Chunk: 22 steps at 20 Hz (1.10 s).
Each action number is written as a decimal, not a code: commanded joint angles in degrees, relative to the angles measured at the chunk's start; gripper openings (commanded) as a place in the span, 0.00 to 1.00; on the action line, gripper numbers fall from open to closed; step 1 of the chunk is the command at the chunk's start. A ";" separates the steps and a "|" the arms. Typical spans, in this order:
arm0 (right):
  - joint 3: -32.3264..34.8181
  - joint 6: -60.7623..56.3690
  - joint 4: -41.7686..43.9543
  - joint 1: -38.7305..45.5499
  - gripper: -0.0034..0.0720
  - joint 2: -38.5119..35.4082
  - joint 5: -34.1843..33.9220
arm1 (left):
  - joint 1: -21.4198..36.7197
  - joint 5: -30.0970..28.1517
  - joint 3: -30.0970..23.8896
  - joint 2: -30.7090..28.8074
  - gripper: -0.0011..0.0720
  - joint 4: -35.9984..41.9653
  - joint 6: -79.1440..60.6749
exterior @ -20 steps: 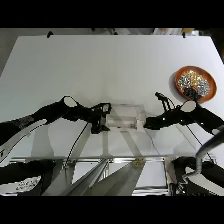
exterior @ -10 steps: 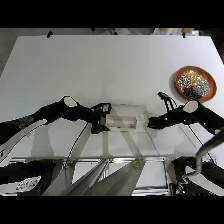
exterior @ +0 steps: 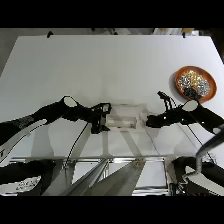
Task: Fold the box and place the chain.
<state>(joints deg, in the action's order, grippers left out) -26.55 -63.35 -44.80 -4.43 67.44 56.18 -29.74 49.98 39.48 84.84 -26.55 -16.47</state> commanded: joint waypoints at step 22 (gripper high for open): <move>-2.58 -11.72 4.61 -10.99 0.50 -8.50 -4.33 | 0.00 -0.02 0.00 -0.02 0.30 0.00 -0.02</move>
<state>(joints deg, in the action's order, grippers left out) -27.64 -68.66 -36.95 -12.64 58.98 54.39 -29.74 49.95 39.48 84.84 -26.55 -16.47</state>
